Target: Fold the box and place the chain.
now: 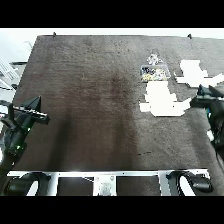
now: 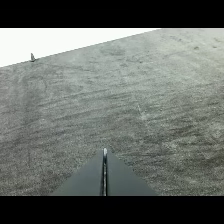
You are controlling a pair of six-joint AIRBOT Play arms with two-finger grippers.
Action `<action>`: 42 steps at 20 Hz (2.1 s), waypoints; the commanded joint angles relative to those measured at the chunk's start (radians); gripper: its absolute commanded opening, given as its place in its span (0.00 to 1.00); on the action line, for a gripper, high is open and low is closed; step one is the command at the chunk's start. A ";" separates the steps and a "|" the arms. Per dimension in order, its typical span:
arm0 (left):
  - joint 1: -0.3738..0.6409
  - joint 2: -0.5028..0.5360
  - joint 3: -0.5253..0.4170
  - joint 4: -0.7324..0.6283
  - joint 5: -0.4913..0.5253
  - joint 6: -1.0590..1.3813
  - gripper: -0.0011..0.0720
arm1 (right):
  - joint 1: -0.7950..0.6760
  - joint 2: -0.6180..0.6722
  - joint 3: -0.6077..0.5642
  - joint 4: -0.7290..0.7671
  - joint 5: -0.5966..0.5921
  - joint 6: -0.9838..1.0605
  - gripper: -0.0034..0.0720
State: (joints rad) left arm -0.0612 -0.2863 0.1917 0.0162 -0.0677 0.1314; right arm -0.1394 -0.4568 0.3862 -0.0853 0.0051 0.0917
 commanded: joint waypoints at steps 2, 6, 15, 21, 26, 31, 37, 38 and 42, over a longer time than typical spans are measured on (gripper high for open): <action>0.000 0.001 0.000 0.000 0.000 0.000 0.05 | -0.205 -0.435 0.286 -0.042 0.304 0.106 0.51; 0.000 0.001 0.000 0.000 0.000 0.000 0.05 | -0.454 -0.746 0.596 -0.659 0.862 0.687 0.56; 0.000 0.001 0.000 0.000 0.000 0.000 0.05 | -0.589 -1.185 1.201 -1.019 1.503 0.877 0.73; 0.000 0.001 0.000 0.000 0.000 0.000 0.05 | -0.504 -1.342 1.293 -1.079 1.513 0.876 0.77; 0.000 0.001 0.000 0.000 0.000 0.000 0.05 | -0.461 -1.412 1.302 -1.078 1.511 0.877 0.79; 0.000 0.001 0.000 0.000 0.000 0.000 0.05 | -0.454 -1.456 1.304 -1.058 1.512 0.873 0.79; 0.000 0.001 0.000 0.000 0.000 0.000 0.05 | -0.454 -1.508 1.304 -0.987 1.567 0.854 0.79; 0.000 0.001 0.000 0.000 0.000 0.000 0.05 | -0.454 -1.516 1.304 -0.959 1.573 0.850 0.78; 0.000 0.001 0.000 0.000 0.000 0.000 0.05 | -0.454 -1.550 1.304 -0.916 1.590 0.850 0.70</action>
State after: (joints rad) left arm -0.0612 -0.2863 0.1917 0.0162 -0.0677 0.1314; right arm -0.5945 -1.9846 1.6886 -1.0389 1.5745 0.9466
